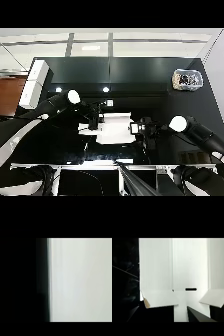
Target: Fold the box and place the chain.
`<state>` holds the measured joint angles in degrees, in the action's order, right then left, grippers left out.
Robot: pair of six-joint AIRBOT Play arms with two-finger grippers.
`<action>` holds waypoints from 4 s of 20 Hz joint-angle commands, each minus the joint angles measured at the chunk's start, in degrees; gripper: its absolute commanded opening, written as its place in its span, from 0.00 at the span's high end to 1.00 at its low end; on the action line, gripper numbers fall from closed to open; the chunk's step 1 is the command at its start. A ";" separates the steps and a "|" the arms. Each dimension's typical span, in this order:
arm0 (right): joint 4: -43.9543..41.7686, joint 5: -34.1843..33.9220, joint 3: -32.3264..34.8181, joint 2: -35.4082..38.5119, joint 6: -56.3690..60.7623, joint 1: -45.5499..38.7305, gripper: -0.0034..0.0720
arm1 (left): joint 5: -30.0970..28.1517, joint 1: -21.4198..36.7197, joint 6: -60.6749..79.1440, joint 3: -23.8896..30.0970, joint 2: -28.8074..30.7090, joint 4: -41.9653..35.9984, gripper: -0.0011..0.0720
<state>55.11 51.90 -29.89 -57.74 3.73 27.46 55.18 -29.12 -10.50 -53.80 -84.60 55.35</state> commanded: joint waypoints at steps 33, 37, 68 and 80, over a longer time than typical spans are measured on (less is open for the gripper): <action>-10.80 -12.79 -0.81 0.39 5.57 -1.33 0.00 | 2.32 -0.04 0.02 -0.09 -0.02 -0.52 0.94; -14.91 -12.39 -0.81 -2.49 -2.71 -1.27 0.00 | 1.92 -0.81 0.04 -0.09 0.74 -0.26 0.94; -21.07 -11.17 1.14 -12.46 -17.55 -1.27 0.01 | 1.90 -1.29 -0.42 -0.07 0.98 -0.37 0.94; -21.03 -11.17 1.14 -12.46 -17.55 -1.25 0.32 | 2.84 -1.18 -7.10 -0.09 3.54 3.19 0.28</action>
<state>33.98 40.60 -28.80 -70.17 -13.80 26.22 57.60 -30.35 -13.21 -53.84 -82.56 55.72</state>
